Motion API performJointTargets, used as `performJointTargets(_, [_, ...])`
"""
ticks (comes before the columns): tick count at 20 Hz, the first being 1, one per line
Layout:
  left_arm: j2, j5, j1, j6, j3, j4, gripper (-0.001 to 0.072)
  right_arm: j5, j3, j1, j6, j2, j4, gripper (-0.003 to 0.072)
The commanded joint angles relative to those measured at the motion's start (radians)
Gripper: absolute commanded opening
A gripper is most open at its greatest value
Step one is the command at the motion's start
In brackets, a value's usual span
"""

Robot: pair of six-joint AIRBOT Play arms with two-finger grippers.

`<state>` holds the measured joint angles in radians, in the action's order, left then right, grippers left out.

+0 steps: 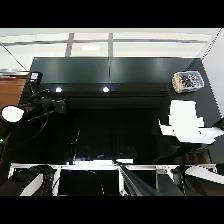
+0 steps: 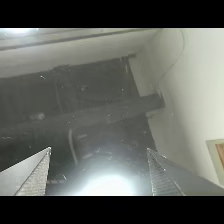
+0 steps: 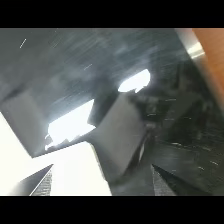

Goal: Fold the box and place the chain.

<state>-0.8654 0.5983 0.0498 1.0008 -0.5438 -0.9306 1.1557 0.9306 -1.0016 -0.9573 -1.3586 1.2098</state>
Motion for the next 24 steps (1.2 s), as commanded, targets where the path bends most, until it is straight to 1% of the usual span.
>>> performJointTargets(1, [0.0, 0.02, 0.0, 0.0, 0.0, 0.001, 0.0708, 0.072, 0.027, 0.044, 0.083, -0.042, 0.031, 0.0641])
performJointTargets(3, [-0.001, 0.02, 0.0, 0.0, 0.0, 0.001, 0.0708, 0.078, 0.053, 0.06, 0.097, -0.042, 0.04, 0.0286])
performJointTargets(5, [-0.002, 0.026, 0.0, 0.0, 0.0, 0.001, 0.0708, 0.148, 0.087, 0.064, 0.15, -0.042, -0.005, 0.0048])
performJointTargets(6, [-0.002, 0.027, 0.0, 0.0, 0.0, 0.001, 0.0708, 0.187, 0.092, 0.064, 0.181, -0.042, -0.037, 0.0013])
performJointTargets(8, [-0.003, 0.027, 0.0, 0.0, 0.0, 0.001, 0.0708, 0.237, 0.089, 0.077, 0.183, -0.042, -0.088, 0.0013])
performJointTargets(11, [-0.006, 0.023, 0.0, -0.003, 0.0, 0.001, 0.0707, 0.322, 0.057, 0.137, 0.211, -0.042, -0.27, 0.0012])
performJointTargets(12, [-0.006, 0.023, 0.0, -0.003, 0.0, 0.001, 0.0707, 0.323, 0.029, 0.171, 0.218, -0.042, -0.352, 0.0013])
performJointTargets(13, [-0.006, 0.024, 0.0, -0.002, 0.0, 0.004, 0.0707, 0.295, -0.006, 0.207, 0.222, -0.037, -0.425, 0.0013])
performJointTargets(16, [-0.006, 0.04, 0.0, -0.002, 0.0, 0.009, 0.0707, 0.164, -0.135, 0.347, 0.303, 0.001, -0.705, 0.0013])
performJointTargets(18, [-0.006, 0.056, 0.0, -0.002, 0.0, 0.009, 0.0707, 0.08, -0.247, 0.484, 0.392, 0.054, -0.875, 0.0013])
performJointTargets(19, [-0.006, 0.065, 0.0, -0.002, 0.0, 0.017, 0.0707, 0.021, -0.305, 0.566, 0.424, 0.089, -0.927, 0.0013])
performJointTargets(20, [-0.006, 0.068, 0.0, -0.002, 0.0, 0.037, 0.0707, -0.067, -0.37, 0.659, 0.453, 0.133, -0.979, 0.0013])
performJointTargets(22, [-0.009, 0.064, 0.0, -0.003, 0.0, 0.116, 0.0707, -0.286, -0.486, 0.847, 0.492, 0.223, -1.091, 0.0013])
performJointTargets(24, [-0.032, 0.077, 0.0, -0.003, 0.0, 0.208, 0.0707, -0.482, -0.564, 1.028, 0.502, 0.286, -1.197, 0.0013])
